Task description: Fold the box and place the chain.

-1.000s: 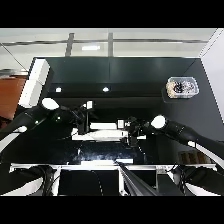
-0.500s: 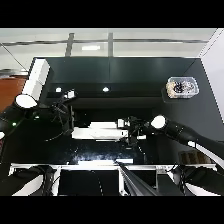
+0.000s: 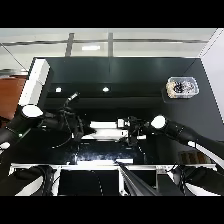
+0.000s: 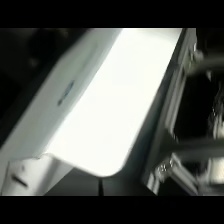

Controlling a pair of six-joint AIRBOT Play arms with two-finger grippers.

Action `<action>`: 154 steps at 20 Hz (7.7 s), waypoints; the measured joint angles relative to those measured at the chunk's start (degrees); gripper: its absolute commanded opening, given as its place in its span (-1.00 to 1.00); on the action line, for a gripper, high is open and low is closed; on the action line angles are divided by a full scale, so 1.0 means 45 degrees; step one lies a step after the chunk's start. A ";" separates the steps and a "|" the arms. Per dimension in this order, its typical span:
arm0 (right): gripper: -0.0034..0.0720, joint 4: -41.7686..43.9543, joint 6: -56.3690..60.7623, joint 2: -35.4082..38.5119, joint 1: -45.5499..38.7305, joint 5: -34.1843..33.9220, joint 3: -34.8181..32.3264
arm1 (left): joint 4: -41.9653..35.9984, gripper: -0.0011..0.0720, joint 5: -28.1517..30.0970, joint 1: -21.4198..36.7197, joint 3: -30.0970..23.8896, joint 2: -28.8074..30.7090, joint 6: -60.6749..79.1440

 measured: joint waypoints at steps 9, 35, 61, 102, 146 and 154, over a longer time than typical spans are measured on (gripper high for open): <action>0.42 0.0000 0.0000 0.0000 0.0000 0.0000 0.0000 | -0.1841 -0.89 0.5838 -0.2220 -0.0233 -0.1112 0.0733; 0.42 -0.0005 0.0010 0.0000 0.0000 0.0010 0.0000 | 0.5212 0.91 0.1273 0.0675 -0.0709 0.0340 0.6159; 0.42 -0.0010 0.0005 0.0000 0.0000 0.0015 0.0000 | 0.1671 -0.53 0.2783 -0.0952 -0.0719 -0.1141 0.8082; 0.42 0.0005 0.0015 0.0000 0.0000 0.0005 0.0000 | 0.5625 -0.88 0.2414 0.1768 -0.0627 0.1520 0.0821; 0.42 -0.0005 0.0015 0.0000 -0.0005 0.0010 0.0000 | 0.4435 0.91 0.0427 -0.0665 0.1185 -0.1001 -1.1929; 0.42 -0.0005 0.0015 0.0000 0.0000 0.0010 0.0000 | 0.4770 0.91 0.1540 -0.1943 0.1185 -0.0869 -1.3600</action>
